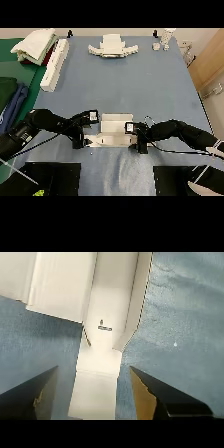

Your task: Fold the box.

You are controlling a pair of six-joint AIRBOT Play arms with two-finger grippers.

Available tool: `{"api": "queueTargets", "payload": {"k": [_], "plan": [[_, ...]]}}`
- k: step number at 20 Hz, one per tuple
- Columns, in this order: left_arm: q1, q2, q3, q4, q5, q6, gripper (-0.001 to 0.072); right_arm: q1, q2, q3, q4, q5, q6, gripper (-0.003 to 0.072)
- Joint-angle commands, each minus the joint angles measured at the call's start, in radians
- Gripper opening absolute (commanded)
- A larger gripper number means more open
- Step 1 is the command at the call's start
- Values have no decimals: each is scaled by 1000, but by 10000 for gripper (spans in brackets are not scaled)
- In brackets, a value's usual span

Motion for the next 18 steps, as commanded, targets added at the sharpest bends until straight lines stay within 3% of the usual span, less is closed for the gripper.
{"api": "queueTargets", "payload": {"k": [1, 9, 10, 11, 12, 13, 14, 15, 18], "plan": [[7, -64, -53, -93, 76, 159, 672, 1, 0, 0, 0, 0, 0, 515], [-10, -196, -53, -220, 114, 292, 642, 1, 0, 0, 0, 0, 0, 515], [-20, -208, -53, -236, 117, 291, 552, 1, -1, 0, 0, 0, 0, 515], [-31, -220, -52, -246, 121, 291, 396, 1, 0, 0, 0, 0, 0, 515], [-39, -235, -52, -248, 122, 291, 346, 1, 0, 0, 0, 0, 0, 515], [-42, -246, -52, -248, 124, 291, 342, 1, 0, 0, 0, 0, 0, 515], [-43, -256, -51, -248, 132, 291, 149, 1, 0, 0, 0, 0, 0, 515], [-43, -260, -51, -249, 151, 291, 95, 1, 0, 0, 0, 0, 0, 515], [-48, -261, -50, -313, 182, 307, 94, 1, 0, 0, 0, 0, 0, 515]]}}
